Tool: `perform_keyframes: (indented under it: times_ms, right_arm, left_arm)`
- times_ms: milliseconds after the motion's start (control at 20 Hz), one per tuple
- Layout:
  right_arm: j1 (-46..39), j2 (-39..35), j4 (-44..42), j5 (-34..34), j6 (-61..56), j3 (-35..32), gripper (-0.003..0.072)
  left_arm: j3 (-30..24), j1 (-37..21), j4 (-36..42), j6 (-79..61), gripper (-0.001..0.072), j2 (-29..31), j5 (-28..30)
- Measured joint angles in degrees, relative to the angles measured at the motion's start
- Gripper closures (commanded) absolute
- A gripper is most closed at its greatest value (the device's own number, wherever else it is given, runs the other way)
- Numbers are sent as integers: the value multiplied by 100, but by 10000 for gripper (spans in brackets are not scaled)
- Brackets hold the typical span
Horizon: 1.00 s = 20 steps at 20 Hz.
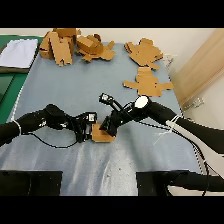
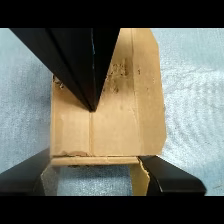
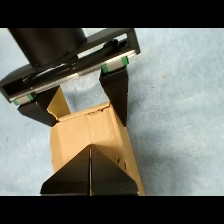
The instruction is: Fold the box.
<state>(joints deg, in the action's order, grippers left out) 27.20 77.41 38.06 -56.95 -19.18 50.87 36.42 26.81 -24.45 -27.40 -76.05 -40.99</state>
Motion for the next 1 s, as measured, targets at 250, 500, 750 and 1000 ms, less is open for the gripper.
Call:
perform_keyframes:
  times_ms: [250,500,750,1000]
  right_arm:
    - [2,-551,227,-87,203,-33,682]
    - [2,-1172,529,219,625,-647,682]
    - [216,-1790,850,776,1134,-1178,633]
    - [544,-2092,1147,1010,1276,-1303,299]
  left_arm:
    - [0,0,2,2,303,0,-2]
    - [0,0,2,2,303,0,-4]
    - [0,0,2,2,303,0,-4]
    - [0,0,2,2,303,0,0]
